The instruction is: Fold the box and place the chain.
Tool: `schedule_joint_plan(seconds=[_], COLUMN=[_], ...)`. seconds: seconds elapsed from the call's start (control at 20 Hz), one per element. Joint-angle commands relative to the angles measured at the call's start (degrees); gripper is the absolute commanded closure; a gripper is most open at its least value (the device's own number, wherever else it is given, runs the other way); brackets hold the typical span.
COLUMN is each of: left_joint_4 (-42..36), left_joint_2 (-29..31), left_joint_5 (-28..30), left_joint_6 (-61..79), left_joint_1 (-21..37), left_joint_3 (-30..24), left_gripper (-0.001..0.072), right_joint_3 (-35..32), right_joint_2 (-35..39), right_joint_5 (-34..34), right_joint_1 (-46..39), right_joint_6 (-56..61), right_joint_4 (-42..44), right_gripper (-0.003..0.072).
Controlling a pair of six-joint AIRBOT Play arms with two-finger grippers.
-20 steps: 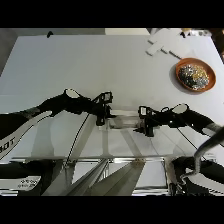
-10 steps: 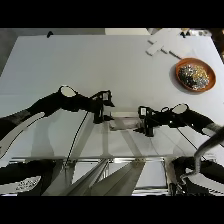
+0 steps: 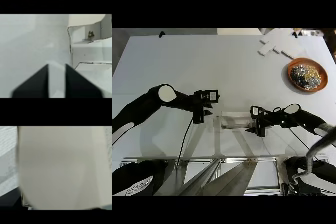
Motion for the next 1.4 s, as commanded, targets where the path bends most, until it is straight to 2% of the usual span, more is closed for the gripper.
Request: schedule_joint_plan(seconds=[0.0,0.15,0.25,0.35,0.55,0.65,0.75,0.85,1.1,1.2,1.35], left_joint_4=[3.7,-0.5,-5.0,-7.8,-18.2,-21.9,-22.0,-22.0,-21.6,-20.4,-15.3], left_joint_2=[5.0,4.0,2.0,-0.7,-7.0,-9.9,-12.1,-13.9,-13.7,-11.7,-5.1], left_joint_5=[-2.9,-2.7,0.8,8.7,30.3,35.7,36.0,33.7,31.2,29.4,21.4], left_joint_6=[-5.0,-5.0,-4.9,-5.0,-9.4,-11.6,-11.7,-11.7,-11.6,-12.0,-19.1], left_joint_1=[-3.4,-8.8,-11.3,-12.7,-13.0,-13.2,-13.2,-13.2,-12.8,-11.7,-7.9], left_joint_3=[0.0,0.0,0.0,0.0,0.0,0.0,0.0,0.0,0.0,0.0,0.0], left_gripper=[0.0703,0.0705,0.0705,0.0706,0.0702,0.0703,0.0704,0.0704,0.0702,0.0707,0.0707], right_joint_3=[0.0,0.0,0.0,0.0,0.0,0.0,0.0,0.0,0.0,0.0,0.0], right_joint_2=[0.0,0.0,0.0,0.0,0.0,0.0,0.0,0.0,0.0,0.0,0.0], right_joint_5=[0.1,0.1,0.1,0.1,0.1,0.1,0.1,0.1,0.1,0.1,0.1], right_joint_1=[0.0,0.0,0.0,0.0,0.0,0.0,0.0,0.0,0.0,0.0,0.0], right_joint_6=[-0.2,-0.2,-0.2,-0.2,-0.2,-0.2,-0.2,-0.2,-0.2,-0.2,-0.2], right_joint_4=[-0.1,-0.1,-0.1,-0.1,-0.1,-0.1,-0.1,-0.1,-0.1,-0.1,-0.1], right_gripper=[0.0449,0.0449,0.0449,0.0449,0.0449,0.0449,0.0449,0.0449,0.0449,0.0449,0.0449])
